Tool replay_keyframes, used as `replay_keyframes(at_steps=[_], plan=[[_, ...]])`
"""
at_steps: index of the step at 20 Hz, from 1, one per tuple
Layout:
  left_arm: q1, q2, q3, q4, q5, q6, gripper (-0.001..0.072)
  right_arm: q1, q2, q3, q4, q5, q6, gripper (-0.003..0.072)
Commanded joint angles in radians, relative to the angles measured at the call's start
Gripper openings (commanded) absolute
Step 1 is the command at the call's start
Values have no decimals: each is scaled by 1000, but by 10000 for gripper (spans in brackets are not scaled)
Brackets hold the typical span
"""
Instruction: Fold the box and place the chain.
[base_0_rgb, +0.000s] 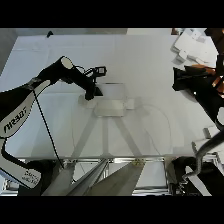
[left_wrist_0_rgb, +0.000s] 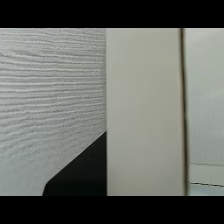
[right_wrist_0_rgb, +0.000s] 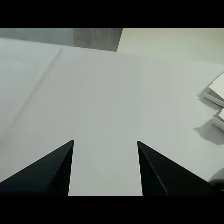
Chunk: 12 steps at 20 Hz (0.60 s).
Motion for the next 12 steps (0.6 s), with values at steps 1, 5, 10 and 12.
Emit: replay_keyframes(at_steps=[1, 5, 10, 12], plan=[[-1, -1, 0, 0, 0, 0, 10, 0, 6, 2, 33, 11, 13, 443], [-1, -1, 0, 0, 0, 0, 10, 0, 31, 21, 31, 209, 7, 442], [-1, -1, 0, -1, 0, 0, 10, 18, 41, 135, 30, 685, -158, 441], [-1, -1, 0, -4, 0, 0, 10, 58, 41, 162, 31, 758, -160, 440]])
